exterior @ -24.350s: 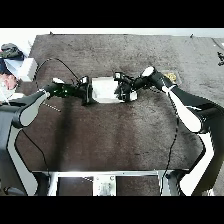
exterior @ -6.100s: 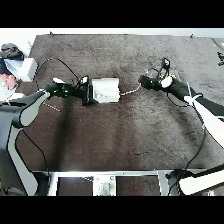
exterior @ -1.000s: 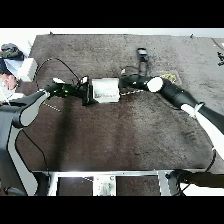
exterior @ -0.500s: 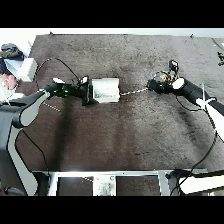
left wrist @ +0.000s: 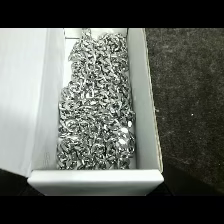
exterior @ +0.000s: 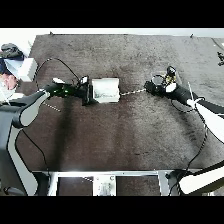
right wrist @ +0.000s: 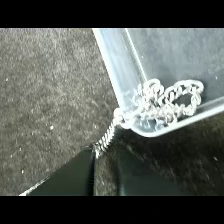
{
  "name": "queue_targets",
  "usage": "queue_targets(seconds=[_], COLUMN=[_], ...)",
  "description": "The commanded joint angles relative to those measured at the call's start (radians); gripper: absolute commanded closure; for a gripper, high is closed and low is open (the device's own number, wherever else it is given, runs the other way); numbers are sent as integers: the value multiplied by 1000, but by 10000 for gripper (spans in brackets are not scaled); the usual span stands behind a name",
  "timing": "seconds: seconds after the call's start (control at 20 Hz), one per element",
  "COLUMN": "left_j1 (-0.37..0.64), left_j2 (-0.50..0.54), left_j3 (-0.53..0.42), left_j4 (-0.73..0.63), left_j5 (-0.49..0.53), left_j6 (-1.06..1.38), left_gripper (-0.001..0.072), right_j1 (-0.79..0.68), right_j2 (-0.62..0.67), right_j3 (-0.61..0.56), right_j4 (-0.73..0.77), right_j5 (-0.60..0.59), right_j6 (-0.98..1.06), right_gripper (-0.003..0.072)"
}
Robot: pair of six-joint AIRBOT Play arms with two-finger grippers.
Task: Fold the box and place the chain.
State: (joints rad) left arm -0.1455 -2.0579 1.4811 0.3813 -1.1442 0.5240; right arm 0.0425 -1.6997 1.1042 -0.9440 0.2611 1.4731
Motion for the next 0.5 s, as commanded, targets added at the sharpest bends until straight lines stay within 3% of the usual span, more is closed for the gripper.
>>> queue_targets(seconds=[0.0,0.15,0.45], left_j1=[0,0,0], left_j2=[0,0,0], left_j3=[0,0,0], left_j4=[0,0,0], left_j5=[0,0,0], left_j6=[0,0,0], left_gripper=[384,384,384], right_j1=[35,67,144], right_j2=[-6,93,424], right_j3=[1,1,1], right_j4=[13,-17,-24], right_j5=[-58,2,67], right_j6=[-14,-34,-170], right_gripper=[675,674,674])
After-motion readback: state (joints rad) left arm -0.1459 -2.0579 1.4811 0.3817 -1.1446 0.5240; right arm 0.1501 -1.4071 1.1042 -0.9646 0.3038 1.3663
